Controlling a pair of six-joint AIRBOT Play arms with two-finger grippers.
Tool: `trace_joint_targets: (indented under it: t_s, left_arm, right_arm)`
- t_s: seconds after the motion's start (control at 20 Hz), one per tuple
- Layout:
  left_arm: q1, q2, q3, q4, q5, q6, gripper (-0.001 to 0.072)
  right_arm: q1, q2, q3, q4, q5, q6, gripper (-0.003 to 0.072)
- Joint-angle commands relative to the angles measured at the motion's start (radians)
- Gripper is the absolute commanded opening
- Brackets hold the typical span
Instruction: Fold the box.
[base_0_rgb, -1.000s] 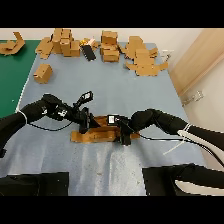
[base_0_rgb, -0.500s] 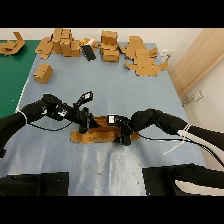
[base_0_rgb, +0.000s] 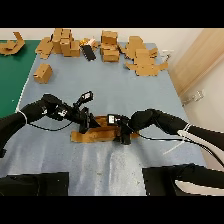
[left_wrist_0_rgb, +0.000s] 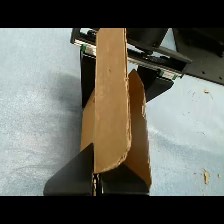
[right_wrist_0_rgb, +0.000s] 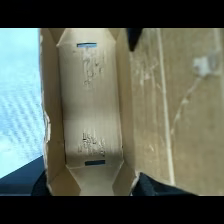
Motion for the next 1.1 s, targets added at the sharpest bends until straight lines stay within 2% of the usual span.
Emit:
trace_joint_targets:
  t_s: [0.0,0.45,0.5,0.55,0.6,1.05]
  left_arm:
    - [-0.001,0.000,0.000,0.002,-0.002,0.000,0.0013]
    - [-0.001,0.000,0.000,0.002,-0.002,0.000,0.0013]
    - [-0.001,0.000,0.000,0.002,-0.002,0.000,0.0013]
    - [-0.001,0.000,0.000,0.002,-0.002,0.000,0.0013]
    - [-0.001,0.000,0.000,0.002,-0.002,0.000,0.0013]
    - [-0.001,0.000,0.000,0.002,-0.002,0.000,0.0013]
  right_arm:
    - [0.000,-0.001,0.000,-0.002,0.025,0.000,0.0578]
    - [0.000,-0.026,-0.002,-0.003,0.019,0.000,0.0575]
    - [0.000,-0.026,-0.002,-0.003,0.019,0.000,0.0557]
    - [0.000,-0.026,-0.002,-0.003,0.018,0.000,0.0504]
    - [0.000,-0.026,-0.002,-0.003,0.017,0.000,0.0500]
    - [0.000,-0.026,-0.002,-0.003,0.013,0.000,0.0499]
